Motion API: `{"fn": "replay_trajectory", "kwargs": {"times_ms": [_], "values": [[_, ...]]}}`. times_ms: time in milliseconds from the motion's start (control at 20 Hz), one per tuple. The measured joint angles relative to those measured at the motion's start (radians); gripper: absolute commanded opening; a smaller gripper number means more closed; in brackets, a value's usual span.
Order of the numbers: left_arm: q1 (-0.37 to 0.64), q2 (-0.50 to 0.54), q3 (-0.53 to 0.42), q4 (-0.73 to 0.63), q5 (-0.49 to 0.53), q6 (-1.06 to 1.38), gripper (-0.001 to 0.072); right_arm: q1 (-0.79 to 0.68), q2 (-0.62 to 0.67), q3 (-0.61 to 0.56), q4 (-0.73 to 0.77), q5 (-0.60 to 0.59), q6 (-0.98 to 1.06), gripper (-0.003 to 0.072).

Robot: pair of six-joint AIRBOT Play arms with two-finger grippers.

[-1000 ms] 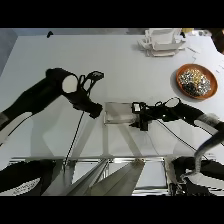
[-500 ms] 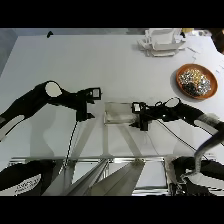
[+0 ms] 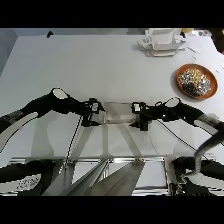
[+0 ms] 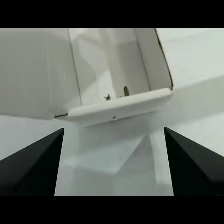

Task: Fold the box and place the chain.

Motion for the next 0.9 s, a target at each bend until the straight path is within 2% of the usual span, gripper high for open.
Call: {"fn": "replay_trajectory", "kwargs": {"times_ms": [350, 900], "values": [[-0.026, -0.007, -0.014, -0.024, -0.025, -0.045, 0.0706, 0.000, 0.000, 0.000, -0.004, 0.006, -0.004, 0.0399], [-0.055, -0.008, -0.067, -0.139, 0.041, -0.105, 0.0683, 0.000, 0.000, 0.000, 0.001, 0.002, 0.002, 0.0399]]}}
